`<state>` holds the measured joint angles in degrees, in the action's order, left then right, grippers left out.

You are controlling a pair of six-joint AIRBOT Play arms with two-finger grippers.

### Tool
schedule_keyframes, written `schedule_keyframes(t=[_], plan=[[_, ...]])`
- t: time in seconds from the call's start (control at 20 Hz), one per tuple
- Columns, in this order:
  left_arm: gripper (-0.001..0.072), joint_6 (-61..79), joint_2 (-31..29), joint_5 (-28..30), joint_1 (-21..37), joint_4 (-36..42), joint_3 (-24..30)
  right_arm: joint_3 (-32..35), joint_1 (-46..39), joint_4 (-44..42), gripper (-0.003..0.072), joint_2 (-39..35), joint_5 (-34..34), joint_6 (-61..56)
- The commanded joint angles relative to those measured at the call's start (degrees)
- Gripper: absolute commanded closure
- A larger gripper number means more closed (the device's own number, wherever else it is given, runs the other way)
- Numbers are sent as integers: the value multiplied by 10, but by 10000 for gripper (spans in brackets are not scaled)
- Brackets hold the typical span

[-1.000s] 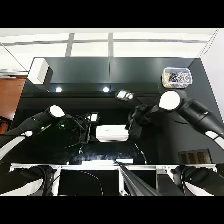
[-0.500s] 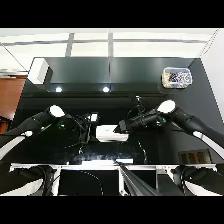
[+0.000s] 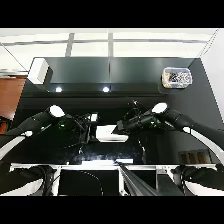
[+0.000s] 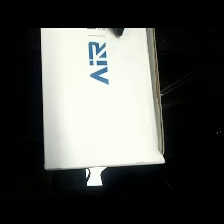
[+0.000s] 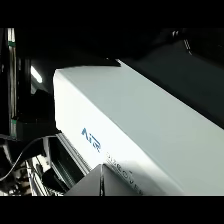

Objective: Fold the box and place the chain.

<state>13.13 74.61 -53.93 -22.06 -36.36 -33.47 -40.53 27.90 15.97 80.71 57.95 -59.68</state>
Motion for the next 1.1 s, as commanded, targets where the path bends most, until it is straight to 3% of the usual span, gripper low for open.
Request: schedule_keyframes(t=[0.0,0.1,0.3,0.5,0.65,0.8,1.05], plan=[[291,-5,-1,-27,0,2,-2,-33,-22,8,670,-19,75,23],[-5,-56,-17,-28,1,-37,-11,-65,-61,40,670,-65,129,19],[-5,-193,-90,-51,16,-198,-34,-87,-181,176,670,-198,179,-30],[-4,-229,-162,-45,3,-146,-36,-86,-287,279,670,-270,188,-61],[1,-333,-144,16,-78,-134,-49,-82,-304,278,669,-269,161,-61],[1,-330,-116,92,-150,-83,-58,-79,-304,276,669,-269,144,-64],[1,-329,-53,103,-164,-47,-87,-76,-304,276,669,-269,143,-64]])
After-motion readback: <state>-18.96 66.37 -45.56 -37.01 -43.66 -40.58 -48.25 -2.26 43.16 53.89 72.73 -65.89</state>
